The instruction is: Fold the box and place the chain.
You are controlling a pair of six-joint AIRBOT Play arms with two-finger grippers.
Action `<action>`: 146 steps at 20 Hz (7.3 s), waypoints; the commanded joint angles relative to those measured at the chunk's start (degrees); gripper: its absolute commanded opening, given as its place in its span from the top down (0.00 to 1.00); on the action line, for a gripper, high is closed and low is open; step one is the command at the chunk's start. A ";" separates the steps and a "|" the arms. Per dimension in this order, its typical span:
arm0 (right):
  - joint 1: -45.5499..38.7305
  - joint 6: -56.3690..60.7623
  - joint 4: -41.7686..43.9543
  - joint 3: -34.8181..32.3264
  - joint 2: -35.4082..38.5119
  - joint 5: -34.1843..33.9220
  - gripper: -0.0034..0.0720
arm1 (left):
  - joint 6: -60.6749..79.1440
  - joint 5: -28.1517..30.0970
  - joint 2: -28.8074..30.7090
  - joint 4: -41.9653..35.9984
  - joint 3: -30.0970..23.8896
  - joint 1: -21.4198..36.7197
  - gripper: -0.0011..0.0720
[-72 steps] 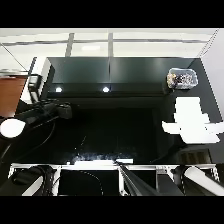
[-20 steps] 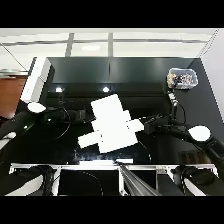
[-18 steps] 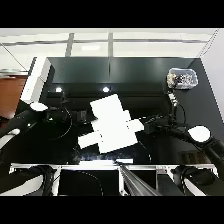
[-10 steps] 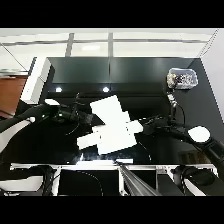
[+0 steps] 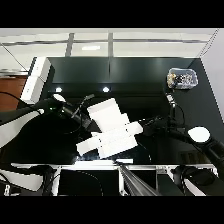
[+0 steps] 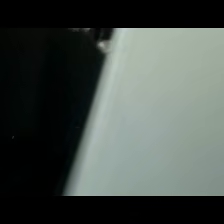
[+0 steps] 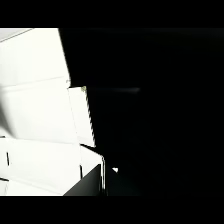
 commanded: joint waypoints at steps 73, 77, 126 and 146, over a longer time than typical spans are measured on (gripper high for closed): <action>15.47 -49.66 -16.63 3.61 -14.78 7.45 0.13 | 22.47 37.24 19.34 22.43 -6.14 -20.85 0.95; 13.86 -49.20 -17.42 5.88 -14.67 11.21 0.13 | 22.47 37.22 19.34 22.43 -6.14 -20.85 0.95; 14.58 -39.89 -17.31 6.12 -10.05 -6.23 0.13 | 22.51 37.11 19.34 22.51 -6.14 -20.85 0.95; 6.99 -68.70 5.09 6.10 -20.24 8.76 0.13 | 22.53 37.31 19.37 22.88 -6.03 -20.85 0.95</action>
